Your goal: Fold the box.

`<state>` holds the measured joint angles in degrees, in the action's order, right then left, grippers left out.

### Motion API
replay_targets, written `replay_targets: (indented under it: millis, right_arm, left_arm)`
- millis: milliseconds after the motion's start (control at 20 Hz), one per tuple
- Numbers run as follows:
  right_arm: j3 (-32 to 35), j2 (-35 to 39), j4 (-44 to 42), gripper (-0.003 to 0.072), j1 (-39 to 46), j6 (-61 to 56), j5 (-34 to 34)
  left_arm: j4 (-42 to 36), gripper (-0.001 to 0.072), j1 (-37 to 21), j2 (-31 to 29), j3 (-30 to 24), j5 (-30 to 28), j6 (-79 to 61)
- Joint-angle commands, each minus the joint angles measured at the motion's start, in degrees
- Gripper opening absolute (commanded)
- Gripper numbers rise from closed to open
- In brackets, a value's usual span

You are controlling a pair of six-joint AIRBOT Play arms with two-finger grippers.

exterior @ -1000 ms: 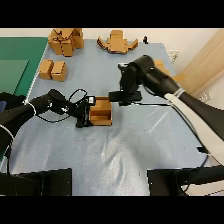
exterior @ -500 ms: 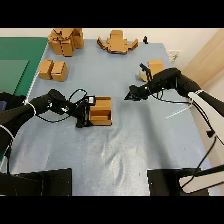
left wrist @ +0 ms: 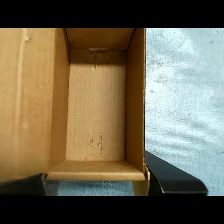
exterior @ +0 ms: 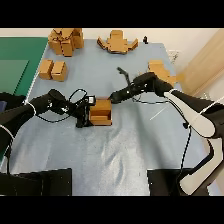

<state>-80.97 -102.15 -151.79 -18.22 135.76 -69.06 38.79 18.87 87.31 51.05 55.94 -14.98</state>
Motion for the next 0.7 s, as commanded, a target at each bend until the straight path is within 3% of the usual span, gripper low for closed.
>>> replay_targets:
  millis: [0,200,300,500,550,600,650]
  right_arm:
    - [-1.1,1.6,-0.3,0.0008,-3.4,5.9,-9.0]
    - [10.8,13.4,2.6,0.0008,-2.8,11.8,3.5]
    - [15.6,17.1,3.0,0.0009,-3.0,17.3,6.6]
    - [16.6,16.7,3.9,0.0013,-6.1,27.6,10.2]
    - [16.6,16.6,3.9,0.0118,-6.9,29.9,12.1]
    - [16.6,16.5,3.9,0.0290,-7.6,32.2,13.5]
    - [16.6,16.5,4.1,0.0331,-8.2,34.1,14.2]
  left_arm:
    - [0.0,0.0175,0.0,0.0,0.0,0.0,0.0]
    - [0.0,0.0176,0.0,0.0,0.0,0.1,0.1]
    - [0.0,0.0175,0.0,0.0,0.0,0.0,0.1]
    - [0.0,0.0176,0.0,0.0,0.0,0.1,0.1]
    - [0.0,0.0176,0.0,0.0,0.0,0.0,0.1]
    - [0.0,0.0175,0.0,0.0,0.0,0.0,0.1]
    - [0.0,0.0176,0.0,0.0,0.0,0.0,0.1]
